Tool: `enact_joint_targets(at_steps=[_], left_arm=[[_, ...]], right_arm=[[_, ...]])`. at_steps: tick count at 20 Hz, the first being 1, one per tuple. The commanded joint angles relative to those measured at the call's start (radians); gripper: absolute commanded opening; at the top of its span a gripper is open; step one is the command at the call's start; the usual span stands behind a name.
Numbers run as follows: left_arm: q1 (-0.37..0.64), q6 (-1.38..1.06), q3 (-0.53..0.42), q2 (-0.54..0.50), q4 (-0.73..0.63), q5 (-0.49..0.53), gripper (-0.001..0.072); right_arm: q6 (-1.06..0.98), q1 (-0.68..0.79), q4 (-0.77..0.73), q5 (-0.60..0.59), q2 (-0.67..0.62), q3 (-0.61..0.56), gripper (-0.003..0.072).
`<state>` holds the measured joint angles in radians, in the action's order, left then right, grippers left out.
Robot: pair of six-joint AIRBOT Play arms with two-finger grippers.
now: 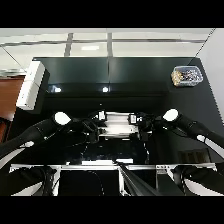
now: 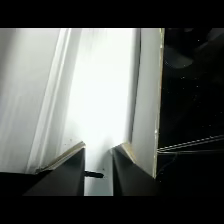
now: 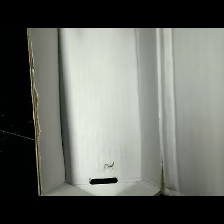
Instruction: Fold the box and place the chain.
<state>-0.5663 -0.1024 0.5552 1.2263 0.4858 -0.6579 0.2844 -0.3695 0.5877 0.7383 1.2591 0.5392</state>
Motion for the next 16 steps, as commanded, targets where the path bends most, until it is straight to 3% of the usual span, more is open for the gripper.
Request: enact_joint_targets(at_steps=[1, 2, 3, 4, 6, 9, 13, 16], left_arm=[[-0.001, 0.005, 0.0, 0.001, 0.003, 0.003, 0.0252], [-0.001, 0.005, 0.0, 0.001, 0.003, 0.002, 0.046], [0.0, 0.006, 0.0, 0.001, 0.003, 0.001, 0.053], [-0.001, 0.006, 0.0, 0.001, 0.003, 0.0, 0.0524], [0.0, 0.01, 0.0, -0.005, 0.011, 0.0, 0.0201], [0.013, 0.184, 0.013, -0.067, 0.155, -0.013, 0.0027], [0.139, 0.801, 0.042, -0.232, 0.561, -0.13, 0.0027], [0.3, 1.175, 0.039, -0.307, 0.663, -0.249, 0.0027]], right_arm=[[0.0, 0.0, 0.0, 0.0, 0.001, 0.0, 0.0242], [0.0, 0.0, 0.0, 0.0, 0.001, 0.0, 0.0242], [0.0, -0.001, 0.0, 0.0, 0.001, 0.0, 0.0242], [0.0, 0.0, 0.0, 0.0, 0.001, 0.0, 0.0242], [0.0, 0.0, 0.0, 0.0, 0.001, 0.0, 0.0242], [0.0, 0.0, 0.0, 0.0, 0.001, 0.0, 0.0242], [0.0, 0.0, 0.0, 0.0, 0.001, 0.0, 0.0242], [0.0, 0.0, 0.0, 0.0, 0.001, 0.0, 0.0242]])
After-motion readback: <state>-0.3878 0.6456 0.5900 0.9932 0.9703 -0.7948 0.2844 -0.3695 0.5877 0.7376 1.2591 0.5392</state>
